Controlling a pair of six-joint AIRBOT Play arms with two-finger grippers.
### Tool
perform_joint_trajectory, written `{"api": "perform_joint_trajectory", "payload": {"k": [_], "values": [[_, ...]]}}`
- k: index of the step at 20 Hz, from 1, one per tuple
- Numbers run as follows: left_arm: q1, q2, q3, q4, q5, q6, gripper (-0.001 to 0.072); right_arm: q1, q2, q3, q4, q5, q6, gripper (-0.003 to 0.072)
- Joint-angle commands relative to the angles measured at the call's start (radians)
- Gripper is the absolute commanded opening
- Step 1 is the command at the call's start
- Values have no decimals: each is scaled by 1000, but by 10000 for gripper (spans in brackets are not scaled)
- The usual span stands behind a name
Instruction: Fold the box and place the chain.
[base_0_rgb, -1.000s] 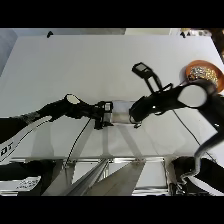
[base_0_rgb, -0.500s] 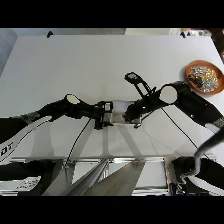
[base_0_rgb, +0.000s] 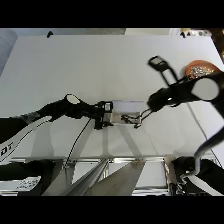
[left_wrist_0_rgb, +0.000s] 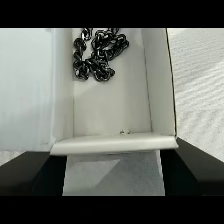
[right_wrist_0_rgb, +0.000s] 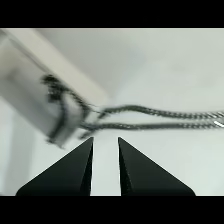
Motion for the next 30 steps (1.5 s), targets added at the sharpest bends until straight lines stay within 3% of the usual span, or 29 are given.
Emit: {"api": "perform_joint_trajectory", "payload": {"k": [1, 2, 3, 5, 7, 16, 19, 30], "values": [[1, 1, 1, 0, 0, 0, 273, -191, 35, 4, -146, 66, 37, 345], [1, 1, 1, 0, 0, 0, 273, -257, 30, 4, -144, 42, 38, 467], [1, 1, 1, 0, 0, 0, 273, -312, 19, 4, -125, 17, 39, 466], [1, 1, 1, 0, 0, 0, 273, -386, -27, 4, -93, -15, 38, 456], [1, 1, 1, 0, 0, 0, 273, -406, -102, 4, -82, -16, 38, 384], [1, 1, 1, 0, 0, 0, 273, -406, -394, 4, 2, -93, -2, 379], [1, 1, 1, 0, 0, 0, 273, -406, -444, 4, -6, -116, -19, 280], [1, 1, 1, 0, 0, 0, 273, -406, -520, 4, 4, -173, -19, 280]]}}
